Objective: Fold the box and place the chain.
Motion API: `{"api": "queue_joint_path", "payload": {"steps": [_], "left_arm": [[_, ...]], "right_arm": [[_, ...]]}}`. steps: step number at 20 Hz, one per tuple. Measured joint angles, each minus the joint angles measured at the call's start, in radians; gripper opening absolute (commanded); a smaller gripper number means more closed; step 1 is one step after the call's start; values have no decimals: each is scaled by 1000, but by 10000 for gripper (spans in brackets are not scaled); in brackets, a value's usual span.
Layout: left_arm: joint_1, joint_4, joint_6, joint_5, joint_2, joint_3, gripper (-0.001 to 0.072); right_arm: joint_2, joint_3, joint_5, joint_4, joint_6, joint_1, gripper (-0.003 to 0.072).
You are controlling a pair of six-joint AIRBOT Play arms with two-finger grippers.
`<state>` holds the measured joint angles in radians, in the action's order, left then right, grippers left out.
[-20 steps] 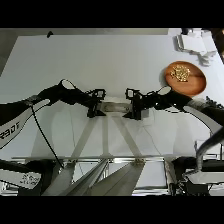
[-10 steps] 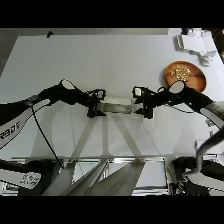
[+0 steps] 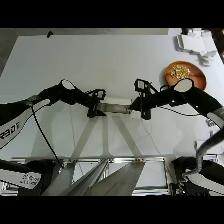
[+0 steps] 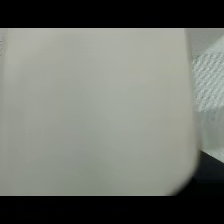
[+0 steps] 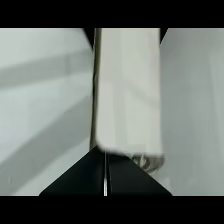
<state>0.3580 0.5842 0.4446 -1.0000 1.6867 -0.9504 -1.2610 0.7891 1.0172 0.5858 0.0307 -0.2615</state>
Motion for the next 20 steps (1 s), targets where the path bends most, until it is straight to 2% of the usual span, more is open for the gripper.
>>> {"api": "queue_joint_path", "payload": {"steps": [5, 9, 12, 15, 19, 20], "left_arm": [[0, -1, -2, 0, 0, 0, 76], [0, -1, -1, 1, 0, 0, 76], [0, -1, 0, 1, 0, 0, 76], [0, -1, 0, 0, 0, 0, 76], [0, -1, 0, 1, 0, 0, 76], [0, -1, 0, 1, 0, 0, 76]], "right_arm": [[-59, 0, -218, -257, -3, -7, 7], [-138, 0, -320, -284, -4, -4, 10], [-152, 0, -323, -241, -5, -2, 11], [-85, 0, -278, -150, -24, 14, 11], [66, -24, -216, 86, -119, 61, 12], [97, -38, -212, 147, -138, 70, 34]]}}
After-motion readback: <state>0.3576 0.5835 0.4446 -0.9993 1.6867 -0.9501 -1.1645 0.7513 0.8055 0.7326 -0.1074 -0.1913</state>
